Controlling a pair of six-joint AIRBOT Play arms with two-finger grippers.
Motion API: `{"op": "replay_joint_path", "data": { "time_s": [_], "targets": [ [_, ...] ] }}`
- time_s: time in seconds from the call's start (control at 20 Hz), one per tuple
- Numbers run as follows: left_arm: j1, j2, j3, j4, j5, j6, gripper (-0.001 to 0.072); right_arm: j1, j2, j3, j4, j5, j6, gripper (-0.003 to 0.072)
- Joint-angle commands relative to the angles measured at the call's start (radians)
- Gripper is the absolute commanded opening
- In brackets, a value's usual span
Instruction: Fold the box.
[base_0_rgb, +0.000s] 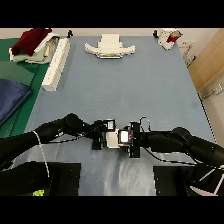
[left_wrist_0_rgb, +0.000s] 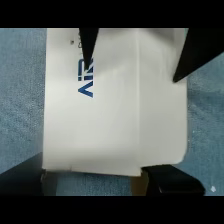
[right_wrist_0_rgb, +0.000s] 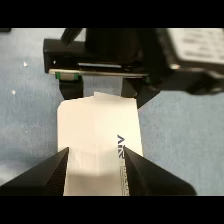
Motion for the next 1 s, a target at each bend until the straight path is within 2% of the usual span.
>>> {"op": "replay_joint_path", "data": {
  "time_s": [0.0, 0.45, 0.95],
  "targets": [
    [0.000, 0.000, 0.000, 0.000, 0.000, 0.000, 0.0549, 0.004, -0.050, 0.002, -0.021, 0.027, -0.103, 0.0530],
    [0.000, 0.000, 0.000, 0.000, 0.000, 0.000, 0.0549, 0.003, 0.000, 0.010, -0.059, 0.039, -0.108, 0.0525],
    [0.000, 0.000, 0.000, 0.000, 0.000, 0.000, 0.0549, 0.001, 0.002, 0.046, -0.087, 0.064, -0.102, 0.0507]
  ]
}}
